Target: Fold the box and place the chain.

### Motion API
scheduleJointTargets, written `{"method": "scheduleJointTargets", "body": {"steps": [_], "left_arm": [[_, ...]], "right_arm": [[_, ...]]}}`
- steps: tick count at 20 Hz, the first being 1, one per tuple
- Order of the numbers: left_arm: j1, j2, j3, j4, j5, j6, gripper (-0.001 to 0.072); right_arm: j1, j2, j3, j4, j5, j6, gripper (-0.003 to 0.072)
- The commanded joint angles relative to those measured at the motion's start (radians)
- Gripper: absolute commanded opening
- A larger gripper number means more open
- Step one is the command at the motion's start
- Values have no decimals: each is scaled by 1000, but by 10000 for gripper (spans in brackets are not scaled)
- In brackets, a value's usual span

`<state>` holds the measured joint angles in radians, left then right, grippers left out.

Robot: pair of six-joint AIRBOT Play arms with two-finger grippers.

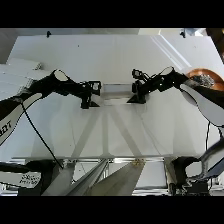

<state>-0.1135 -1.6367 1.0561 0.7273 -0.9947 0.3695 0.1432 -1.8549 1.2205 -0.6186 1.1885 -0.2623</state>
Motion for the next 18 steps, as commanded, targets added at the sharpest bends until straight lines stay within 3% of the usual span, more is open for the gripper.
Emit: {"method": "scheduleJointTargets", "body": {"steps": [1,3,4,15,18], "left_arm": [[-1,0,0,-41,38,35,543],[-1,0,0,-62,71,36,379],[-1,0,0,-62,72,39,360],[-16,-9,-1,-60,-14,106,355],[-22,-19,-1,-61,23,106,267]], "right_arm": [[0,-1,0,0,0,0,408],[0,-1,0,0,0,0,408],[0,-1,0,0,0,0,408],[0,-1,0,0,0,0,408],[0,-1,0,0,0,0,408]]}}
